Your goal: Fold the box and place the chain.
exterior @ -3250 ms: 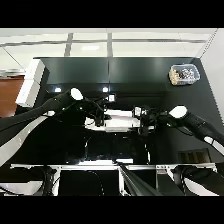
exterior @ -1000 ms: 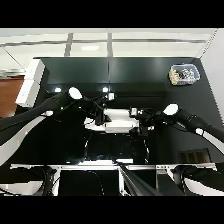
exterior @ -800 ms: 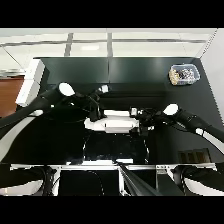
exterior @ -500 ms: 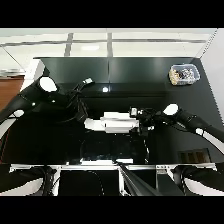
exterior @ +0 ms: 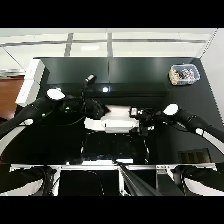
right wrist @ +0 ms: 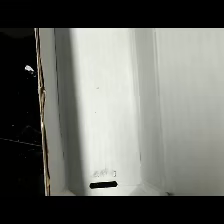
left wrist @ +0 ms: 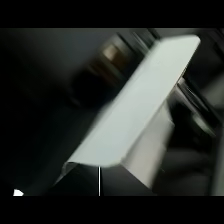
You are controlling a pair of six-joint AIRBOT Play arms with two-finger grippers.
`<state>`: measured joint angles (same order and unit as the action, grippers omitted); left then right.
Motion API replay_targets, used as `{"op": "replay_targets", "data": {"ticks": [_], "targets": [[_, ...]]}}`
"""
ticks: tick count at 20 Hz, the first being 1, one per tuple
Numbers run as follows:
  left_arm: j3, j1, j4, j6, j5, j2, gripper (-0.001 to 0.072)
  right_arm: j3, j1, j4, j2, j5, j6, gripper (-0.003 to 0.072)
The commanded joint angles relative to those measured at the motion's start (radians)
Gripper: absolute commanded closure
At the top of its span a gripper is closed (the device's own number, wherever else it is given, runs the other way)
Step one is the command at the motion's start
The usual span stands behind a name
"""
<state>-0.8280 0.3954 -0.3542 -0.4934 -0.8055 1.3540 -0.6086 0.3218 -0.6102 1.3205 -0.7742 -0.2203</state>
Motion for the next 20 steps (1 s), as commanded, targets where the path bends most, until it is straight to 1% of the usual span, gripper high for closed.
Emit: {"op": "replay_targets", "data": {"ticks": [1,4,5,7,9,11,13,15,16,17,18,19,20], "targets": [[0.007,0.01,0.04,0.057,0.174,0.048,0.0683,0.0,0.0,0.0,0.0,0.0,-0.001,0.054],[0.007,0.011,-0.026,0.055,0.003,0.129,0.0683,0.0,0.0,0.0,0.0,0.0,-0.001,0.054],[0.007,0.011,-0.029,0.041,-0.02,0.153,0.0683,0.0,0.0,0.0,0.0,0.0,-0.001,0.054],[0.007,0.014,-0.03,0.011,-0.02,0.176,0.0685,0.0,0.0,0.0,0.0,0.0,-0.001,0.0541],[0.002,0.015,-0.032,0.014,0.021,0.156,0.0685,0.0,0.0,0.0,0.0,0.0,-0.001,0.054],[-0.019,-0.002,-0.038,0.014,0.054,0.098,0.0685,0.0,0.0,0.0,0.0,0.0,-0.001,0.054],[-0.038,-0.037,-0.085,0.013,0.035,0.008,0.0686,0.0,0.0,0.0,0.0,0.0,-0.001,0.054],[-0.032,-0.08,-0.168,0.006,-0.01,-0.117,0.0685,0.0,0.0,0.0,0.0,0.0,-0.001,0.054],[-0.024,-0.104,-0.211,-0.024,-0.062,-0.172,0.0685,0.0,0.0,0.0,0.0,0.0,-0.001,0.054],[-0.006,-0.134,-0.246,-0.052,-0.133,-0.225,0.0685,0.0,0.0,0.0,0.0,0.0,-0.001,0.054],[0.027,-0.162,-0.263,-0.052,-0.178,-0.265,0.0684,0.0,0.0,0.0,0.0,0.0,-0.001,0.054],[0.072,-0.186,-0.268,-0.02,-0.188,-0.291,0.0681,0.0,0.0,0.0,0.0,0.0,-0.001,0.054],[0.114,-0.199,-0.268,0.073,-0.198,-0.298,0.068,0.0,0.0,0.0,0.0,0.0,-0.001,0.054]]}}
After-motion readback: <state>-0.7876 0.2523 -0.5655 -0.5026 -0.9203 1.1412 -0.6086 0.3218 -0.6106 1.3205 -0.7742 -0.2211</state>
